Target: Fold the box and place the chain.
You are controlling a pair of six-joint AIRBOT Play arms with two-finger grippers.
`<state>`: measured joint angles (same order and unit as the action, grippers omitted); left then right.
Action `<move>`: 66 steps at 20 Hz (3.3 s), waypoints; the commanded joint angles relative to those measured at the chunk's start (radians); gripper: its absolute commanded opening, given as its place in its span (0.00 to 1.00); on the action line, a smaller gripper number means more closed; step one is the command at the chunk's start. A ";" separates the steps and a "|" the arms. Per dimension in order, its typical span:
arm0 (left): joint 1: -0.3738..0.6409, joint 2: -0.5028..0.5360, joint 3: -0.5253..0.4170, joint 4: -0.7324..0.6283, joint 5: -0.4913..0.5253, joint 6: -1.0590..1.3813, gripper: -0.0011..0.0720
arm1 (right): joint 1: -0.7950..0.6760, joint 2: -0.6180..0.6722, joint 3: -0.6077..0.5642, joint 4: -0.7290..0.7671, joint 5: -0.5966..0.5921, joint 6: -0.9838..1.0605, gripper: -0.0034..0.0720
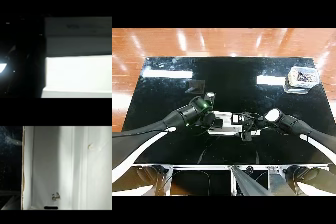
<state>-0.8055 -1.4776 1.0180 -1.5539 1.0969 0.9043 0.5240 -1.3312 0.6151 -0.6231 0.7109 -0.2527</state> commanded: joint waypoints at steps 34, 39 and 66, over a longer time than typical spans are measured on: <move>-0.002 0.001 0.027 0.000 0.047 0.035 0.04 | 0.000 0.001 0.001 0.001 0.018 -0.003 0.84; 0.000 0.003 0.030 0.002 0.046 0.024 0.04 | -0.012 0.044 0.002 -0.026 0.008 0.000 0.99; 0.050 0.006 0.030 0.046 0.021 -0.126 0.04 | -0.114 0.089 0.001 0.084 0.060 -0.152 0.68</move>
<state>-0.7559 -1.4723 1.0470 -1.5074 1.1179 0.7799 0.3859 -1.2327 0.6159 -0.5888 0.7746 -0.3870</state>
